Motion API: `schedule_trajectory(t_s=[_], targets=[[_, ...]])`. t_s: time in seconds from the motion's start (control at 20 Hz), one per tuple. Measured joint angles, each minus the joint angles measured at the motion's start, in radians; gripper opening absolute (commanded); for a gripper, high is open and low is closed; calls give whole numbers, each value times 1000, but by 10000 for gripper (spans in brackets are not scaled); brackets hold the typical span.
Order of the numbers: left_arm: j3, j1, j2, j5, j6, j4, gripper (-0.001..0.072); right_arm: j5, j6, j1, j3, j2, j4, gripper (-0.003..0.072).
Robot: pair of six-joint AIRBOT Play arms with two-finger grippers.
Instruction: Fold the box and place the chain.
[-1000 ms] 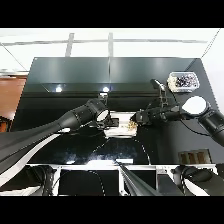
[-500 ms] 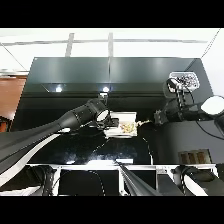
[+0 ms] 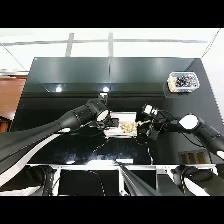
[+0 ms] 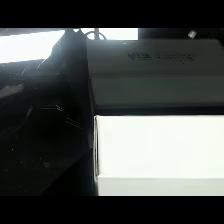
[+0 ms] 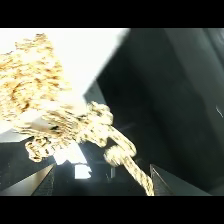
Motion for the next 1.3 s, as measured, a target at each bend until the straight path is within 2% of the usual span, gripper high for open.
schedule_trajectory(t_s=[0.2,0.45,0.5,0.55,0.6,0.65,0.7,0.75,1.1,1.3], targets=[[0,0,0,0,0,0,28,-7,-260,17,-5,-76,118,708],[0,0,0,0,0,0,28,-35,-394,23,-7,-133,209,707],[0,0,0,0,0,0,28,-38,-408,23,-7,-139,220,624],[0,0,0,0,0,0,28,-41,-417,24,-7,-144,230,487],[0,0,0,0,0,0,28,-44,-422,24,-7,-147,237,460],[0,0,0,0,0,0,28,-48,-426,24,-7,-150,242,380],[0,0,0,0,-1,0,28,-48,-428,24,-7,-151,245,153],[0,0,0,0,0,0,28,-54,-428,24,-7,-153,247,9],[0,1,0,1,-1,-1,28,-51,-356,20,-7,-143,210,7],[0,1,0,0,-1,-1,28,-47,-266,-9,-8,-80,181,7]])
